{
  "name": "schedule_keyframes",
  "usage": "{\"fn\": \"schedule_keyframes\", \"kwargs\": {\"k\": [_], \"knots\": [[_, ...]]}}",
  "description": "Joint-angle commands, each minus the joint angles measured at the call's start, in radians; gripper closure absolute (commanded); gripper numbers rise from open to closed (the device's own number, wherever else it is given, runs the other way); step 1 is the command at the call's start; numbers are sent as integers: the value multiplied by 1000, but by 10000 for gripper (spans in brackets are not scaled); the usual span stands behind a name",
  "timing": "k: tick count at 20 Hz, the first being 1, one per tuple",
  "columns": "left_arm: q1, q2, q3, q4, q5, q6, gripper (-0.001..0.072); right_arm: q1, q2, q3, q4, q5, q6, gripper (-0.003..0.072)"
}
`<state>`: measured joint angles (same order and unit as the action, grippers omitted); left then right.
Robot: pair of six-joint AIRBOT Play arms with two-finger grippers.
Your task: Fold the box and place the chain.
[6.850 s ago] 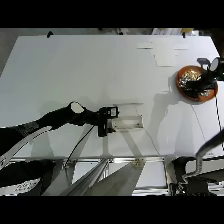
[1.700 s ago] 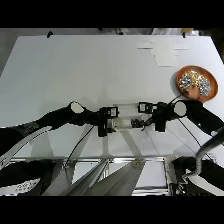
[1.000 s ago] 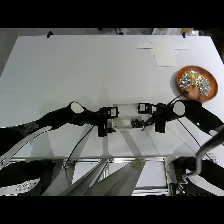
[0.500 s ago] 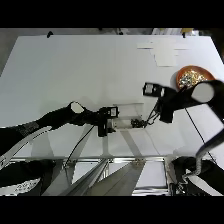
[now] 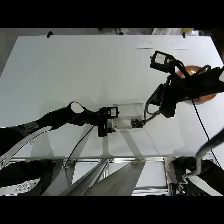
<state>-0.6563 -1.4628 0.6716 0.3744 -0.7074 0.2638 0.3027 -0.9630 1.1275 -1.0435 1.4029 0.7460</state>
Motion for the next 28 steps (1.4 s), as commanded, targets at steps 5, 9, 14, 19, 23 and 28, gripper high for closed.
{"fn": "schedule_keyframes", "kwargs": {"k": [5, 9, 14, 19, 23, 28], "knots": [[0, 0, 0, 0, 0, 0, 501, 0, 1, 13, 305, 20, -21, 669], [0, 0, 0, 0, 0, 0, 501, 0, 1, 13, 413, 30, -40, 669], [0, 0, 0, 0, 0, 0, 501, 56, -4, 3, 378, -2, -82, 669], [0, 0, 0, 0, 0, 0, 501, 128, -88, -58, 282, -66, -106, 668], [0, 0, 0, 0, 0, 0, 501, 141, -137, -210, 273, -203, -208, 668], [0, 0, 0, 0, 0, 0, 501, 141, -137, -400, 256, -417, -232, 666]]}}
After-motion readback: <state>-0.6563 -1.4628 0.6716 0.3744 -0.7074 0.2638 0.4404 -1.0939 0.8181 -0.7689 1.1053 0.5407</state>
